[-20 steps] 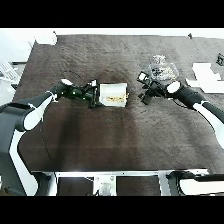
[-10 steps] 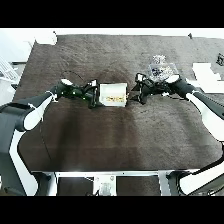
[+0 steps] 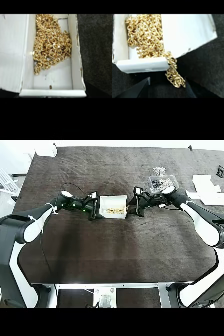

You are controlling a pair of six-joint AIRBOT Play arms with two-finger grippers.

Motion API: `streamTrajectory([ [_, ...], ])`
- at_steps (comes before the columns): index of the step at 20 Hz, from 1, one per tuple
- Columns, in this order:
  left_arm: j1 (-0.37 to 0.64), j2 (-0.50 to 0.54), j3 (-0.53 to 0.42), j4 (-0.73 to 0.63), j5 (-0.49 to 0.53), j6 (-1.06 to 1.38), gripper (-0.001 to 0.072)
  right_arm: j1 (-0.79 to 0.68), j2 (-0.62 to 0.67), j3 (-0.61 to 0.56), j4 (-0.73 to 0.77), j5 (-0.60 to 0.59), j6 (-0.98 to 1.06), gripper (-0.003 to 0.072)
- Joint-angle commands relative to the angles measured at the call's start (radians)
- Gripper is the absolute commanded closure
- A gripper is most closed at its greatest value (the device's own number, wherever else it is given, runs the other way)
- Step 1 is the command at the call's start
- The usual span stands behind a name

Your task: Fold the box and place the chain.

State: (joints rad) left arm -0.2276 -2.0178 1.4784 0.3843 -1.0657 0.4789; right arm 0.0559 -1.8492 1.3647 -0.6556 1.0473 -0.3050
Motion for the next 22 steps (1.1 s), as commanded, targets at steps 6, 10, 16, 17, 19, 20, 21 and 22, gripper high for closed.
streamTrajectory([
  [6, 0.001, 0.001, 0.000, 0.000, -0.001, 0.000, 0.0348, 0.005, -0.046, 0.006, 0.001, -0.026, -0.047, 0.0329],
  [10, 0.001, 0.001, 0.000, 0.000, -0.001, 0.000, 0.0348, -0.003, -0.039, 0.032, 0.001, -0.047, 0.064, 0.0678],
  [16, 0.001, 0.001, 0.000, 0.000, -0.002, 0.000, 0.0348, -0.024, 0.227, 0.043, 0.001, 0.143, 0.327, 0.0679],
  [17, 0.001, 0.001, 0.000, 0.000, -0.001, 0.000, 0.0348, -0.021, 0.280, 0.043, 0.001, 0.154, 0.356, 0.0679],
  [19, 0.001, 0.001, 0.000, 0.000, -0.001, 0.000, 0.0348, -0.006, 0.377, 0.043, 0.001, 0.159, 0.410, 0.0680],
  [20, 0.001, 0.001, 0.000, 0.000, -0.001, 0.000, 0.0348, 0.004, 0.418, 0.043, 0.001, 0.159, 0.437, 0.0680],
  [21, 0.001, 0.001, 0.000, 0.000, -0.001, 0.000, 0.0348, 0.018, 0.449, 0.043, 0.001, 0.159, 0.463, 0.0679],
  [22, 0.001, 0.001, 0.000, 0.000, 0.000, 0.000, 0.0348, 0.031, 0.468, 0.043, 0.001, 0.159, 0.485, 0.0679],
])
